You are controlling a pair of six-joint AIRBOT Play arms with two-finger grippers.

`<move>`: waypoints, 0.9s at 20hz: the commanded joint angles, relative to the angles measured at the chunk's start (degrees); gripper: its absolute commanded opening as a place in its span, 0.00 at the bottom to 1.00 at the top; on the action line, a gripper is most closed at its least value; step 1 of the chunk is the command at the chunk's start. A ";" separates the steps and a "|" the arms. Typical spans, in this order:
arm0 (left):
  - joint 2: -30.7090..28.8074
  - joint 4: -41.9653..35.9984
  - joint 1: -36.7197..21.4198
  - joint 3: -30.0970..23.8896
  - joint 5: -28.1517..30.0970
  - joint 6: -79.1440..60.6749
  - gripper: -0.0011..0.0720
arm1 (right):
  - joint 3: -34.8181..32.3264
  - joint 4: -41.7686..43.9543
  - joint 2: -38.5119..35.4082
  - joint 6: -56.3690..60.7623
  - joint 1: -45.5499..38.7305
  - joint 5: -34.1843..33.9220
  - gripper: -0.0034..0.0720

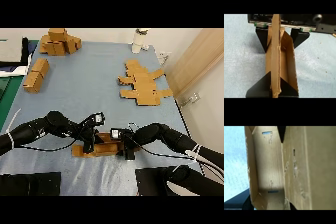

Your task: Fold the box.

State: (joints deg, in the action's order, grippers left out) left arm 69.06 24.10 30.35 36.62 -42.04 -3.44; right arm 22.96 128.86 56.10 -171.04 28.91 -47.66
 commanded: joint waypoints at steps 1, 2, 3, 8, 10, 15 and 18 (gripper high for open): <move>0.00 -0.74 0.00 -0.02 -0.02 0.00 0.03 | 0.00 0.02 0.02 0.07 0.02 -0.59 0.70; 0.00 -0.74 0.02 -0.02 0.04 0.00 0.03 | 0.00 0.02 0.02 0.07 0.02 -0.59 0.70; 0.00 -0.74 0.00 -0.02 0.02 0.28 0.03 | 0.00 0.00 0.02 0.07 0.02 -0.63 0.70; -0.52 1.33 -1.97 0.02 1.16 14.71 0.95 | 0.00 0.00 0.02 0.07 0.02 -0.90 0.70; -2.29 5.66 -5.01 0.11 -2.69 23.98 0.97 | 0.00 0.00 0.02 0.07 0.02 -1.16 0.70; -10.29 22.86 -8.55 0.09 -19.02 48.41 0.87 | 0.00 0.00 0.02 0.07 0.02 -1.44 0.70; -11.15 18.47 -7.56 -0.46 -26.71 63.95 0.03 | 0.00 0.00 0.02 0.07 0.02 -1.44 0.70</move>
